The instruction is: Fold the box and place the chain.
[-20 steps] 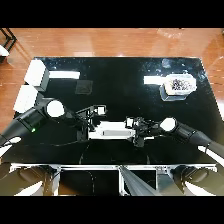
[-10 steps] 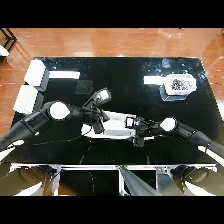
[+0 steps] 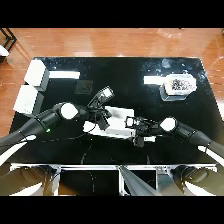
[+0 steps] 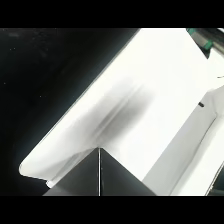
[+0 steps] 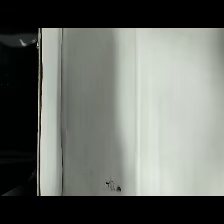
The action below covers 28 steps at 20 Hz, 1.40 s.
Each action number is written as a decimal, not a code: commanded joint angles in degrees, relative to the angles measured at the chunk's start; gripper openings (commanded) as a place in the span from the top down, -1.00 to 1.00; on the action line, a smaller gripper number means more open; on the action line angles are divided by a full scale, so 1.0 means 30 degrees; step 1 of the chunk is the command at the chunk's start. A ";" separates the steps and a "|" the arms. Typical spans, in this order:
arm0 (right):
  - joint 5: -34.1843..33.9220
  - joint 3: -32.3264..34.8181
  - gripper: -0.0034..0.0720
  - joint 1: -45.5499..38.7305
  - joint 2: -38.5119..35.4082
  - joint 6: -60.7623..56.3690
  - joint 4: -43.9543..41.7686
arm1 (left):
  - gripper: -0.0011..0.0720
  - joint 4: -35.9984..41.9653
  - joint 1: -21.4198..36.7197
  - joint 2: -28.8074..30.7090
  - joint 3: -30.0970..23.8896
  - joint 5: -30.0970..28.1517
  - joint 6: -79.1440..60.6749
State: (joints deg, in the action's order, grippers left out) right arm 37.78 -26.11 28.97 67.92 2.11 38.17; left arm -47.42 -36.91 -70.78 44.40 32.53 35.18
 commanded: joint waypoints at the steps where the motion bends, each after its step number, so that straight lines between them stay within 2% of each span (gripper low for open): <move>1: 0.0029 0.0000 0.13 0.0022 0.0015 0.0000 0.0000 | 0.92 -0.0401 -0.0022 0.0000 0.0007 -0.0131 0.0015; 4: 0.0029 0.0000 0.13 0.0022 0.0015 0.0000 0.0000 | 0.92 -0.0627 0.0073 0.1224 0.0007 0.0539 0.0015; 6: 0.0029 0.0000 0.13 0.0022 0.0015 0.0000 0.0000 | 0.92 -0.1486 0.0197 0.2397 0.0007 0.1953 0.0131; 8: 0.0036 0.0000 0.13 0.0022 0.0015 0.0000 0.0015 | 0.92 -0.3184 0.0306 0.3490 0.0007 0.4291 0.1027; 12: 0.0204 0.0000 0.13 0.0066 0.0007 0.0364 0.0058 | 0.92 -0.7839 0.0335 0.4896 0.0000 1.0193 0.3016; 14: 0.0262 0.0000 0.13 0.0066 0.0007 0.0452 0.0029 | 0.90 -0.9253 0.0335 0.5260 -0.0051 1.1577 0.3949; 16: 0.0284 0.0000 0.13 0.0066 0.0007 0.0503 0.0015 | 0.51 -0.9107 0.0328 0.5311 -0.0321 1.1147 0.3927; 18: 0.0335 0.0000 0.13 0.0066 0.0015 0.0546 0.0007 | -0.32 -0.9107 0.0335 0.5311 -0.0947 0.9326 0.3927; 19: 0.0335 0.0000 0.13 0.0066 0.0015 0.0539 0.0000 | -0.57 -0.9063 0.0328 0.5297 -0.1377 0.7847 0.3898; 21: 0.0328 0.0000 0.13 0.0066 0.0015 0.0532 -0.0015 | -0.62 -0.8990 0.0328 0.5202 -0.2135 0.5107 0.2980; 22: 0.0328 0.0000 0.13 0.0066 0.0015 0.0532 -0.0015 | -0.61 -0.8976 0.0328 0.5122 -0.2339 0.4590 0.1654; 27: 0.0328 0.0000 0.13 0.0066 0.0015 0.0532 -0.0015 | -0.55 -0.8845 0.0364 0.4291 -0.2586 0.4452 -0.1231; 28: 0.0328 0.0000 0.13 0.0066 0.0007 0.0532 -0.0015 | -0.55 -0.7839 0.0678 0.4102 -0.2572 0.4401 -0.1450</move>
State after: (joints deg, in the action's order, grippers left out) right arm 38.76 -26.11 29.10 67.92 3.70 38.17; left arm -73.87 -35.66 -57.23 37.08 47.44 35.29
